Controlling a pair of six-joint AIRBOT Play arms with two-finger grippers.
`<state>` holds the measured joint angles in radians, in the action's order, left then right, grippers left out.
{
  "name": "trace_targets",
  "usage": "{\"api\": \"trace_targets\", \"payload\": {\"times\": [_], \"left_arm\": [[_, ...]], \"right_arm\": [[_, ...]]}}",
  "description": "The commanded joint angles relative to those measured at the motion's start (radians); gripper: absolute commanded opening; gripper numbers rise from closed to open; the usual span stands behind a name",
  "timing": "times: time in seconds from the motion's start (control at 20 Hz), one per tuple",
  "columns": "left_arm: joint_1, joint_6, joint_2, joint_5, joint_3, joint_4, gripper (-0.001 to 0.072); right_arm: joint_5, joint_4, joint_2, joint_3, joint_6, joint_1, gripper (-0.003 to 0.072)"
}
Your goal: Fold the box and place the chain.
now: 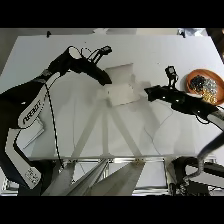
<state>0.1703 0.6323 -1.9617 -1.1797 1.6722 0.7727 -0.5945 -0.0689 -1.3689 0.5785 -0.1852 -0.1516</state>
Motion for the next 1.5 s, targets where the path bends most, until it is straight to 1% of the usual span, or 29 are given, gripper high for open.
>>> {"api": "trace_targets", "payload": {"times": [0.0,0.05,0.15,0.25,0.35,0.45,0.5,0.55,0.65,0.85,0.95,1.05,1.15,1.3,1.45], "left_arm": [[-0.005,-0.008,0.006,0.000,0.000,-0.018,0.0009],[-0.011,-0.008,0.013,0.000,0.000,-0.017,0.0008],[-0.032,-0.013,0.036,-0.027,0.000,-0.016,0.0007],[-0.059,-0.091,0.078,-0.089,0.000,-0.016,0.0006],[-0.079,-0.237,0.127,-0.179,0.000,-0.016,0.0006],[-0.078,-0.411,0.162,-0.309,0.000,-0.018,0.0005],[-0.075,-0.455,0.166,-0.339,0.000,-0.029,0.0005],[-0.067,-0.456,0.161,-0.340,-0.001,-0.031,0.0005],[-0.038,-0.457,0.142,-0.296,-0.006,-0.012,0.0005],[0.045,-0.457,0.101,-0.095,-0.039,0.001,0.0001],[0.074,-0.458,0.073,-0.020,-0.039,-0.007,0.0001],[0.087,-0.457,0.032,-0.010,-0.039,-0.026,0.0001],[0.087,-0.457,-0.013,-0.018,-0.040,-0.035,0.0001],[0.086,-0.457,-0.064,-0.021,-0.039,-0.035,0.0002],[0.087,-0.457,-0.082,-0.015,-0.039,-0.035,0.0002]], "right_arm": [[-0.016,-0.011,0.014,0.000,0.001,0.000,0.0305],[-0.032,-0.011,0.034,0.000,0.001,0.000,0.0397],[-0.076,-0.006,0.097,0.000,0.001,-0.011,0.0405],[-0.103,-0.007,0.191,0.000,0.001,-0.038,0.0406],[-0.102,-0.006,0.299,0.000,0.001,-0.081,0.0405],[-0.100,-0.005,0.402,0.000,0.001,-0.129,0.0405],[-0.100,-0.002,0.448,0.000,0.001,-0.152,0.0404],[-0.099,0.015,0.485,0.000,0.003,-0.170,0.0403],[-0.097,0.077,0.538,0.000,0.006,-0.199,0.0399],[-0.085,0.238,0.551,0.000,0.150,-0.206,0.0398],[-0.062,0.336,0.551,0.000,0.231,-0.206,0.0397],[-0.037,0.410,0.551,0.000,0.291,-0.206,0.0397],[-0.029,0.448,0.551,0.000,0.294,-0.206,0.0397],[-0.029,0.458,0.550,0.000,0.294,-0.206,0.0397],[-0.029,0.458,0.550,0.000,0.294,-0.206,0.0397]]}}
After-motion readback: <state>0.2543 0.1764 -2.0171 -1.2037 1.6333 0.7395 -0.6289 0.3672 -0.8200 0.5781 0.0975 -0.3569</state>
